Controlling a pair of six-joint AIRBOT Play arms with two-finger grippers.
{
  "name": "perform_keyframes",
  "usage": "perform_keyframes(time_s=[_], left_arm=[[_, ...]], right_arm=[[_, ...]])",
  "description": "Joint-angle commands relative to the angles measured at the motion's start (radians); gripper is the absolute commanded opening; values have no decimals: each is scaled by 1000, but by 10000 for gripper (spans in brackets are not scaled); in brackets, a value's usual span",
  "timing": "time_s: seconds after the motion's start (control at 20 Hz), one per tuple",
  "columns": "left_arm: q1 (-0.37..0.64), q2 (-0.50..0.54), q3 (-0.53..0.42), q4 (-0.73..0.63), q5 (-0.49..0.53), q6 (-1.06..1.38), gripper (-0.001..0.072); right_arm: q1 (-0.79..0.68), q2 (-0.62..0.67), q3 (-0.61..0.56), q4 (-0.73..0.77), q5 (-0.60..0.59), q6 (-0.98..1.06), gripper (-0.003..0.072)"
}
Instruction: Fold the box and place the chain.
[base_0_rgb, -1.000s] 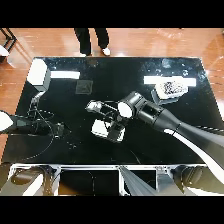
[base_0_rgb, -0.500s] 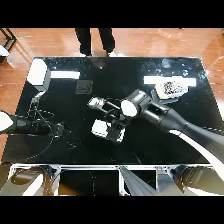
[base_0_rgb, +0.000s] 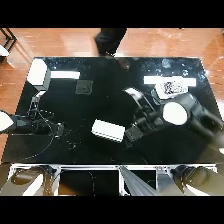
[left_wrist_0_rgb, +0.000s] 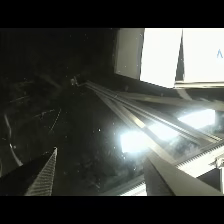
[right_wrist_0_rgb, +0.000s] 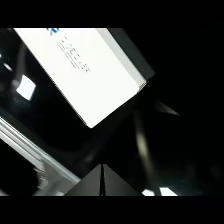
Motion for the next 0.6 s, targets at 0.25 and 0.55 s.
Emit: perform_keyframes(time_s=[0.25,0.55], left_arm=[[1,0,0,0,41,7,622],[1,0,0,0,41,7,622]], right_arm=[[79,11,-342,597,-857,177,22],[117,-48,-342,627,-834,177,22]])
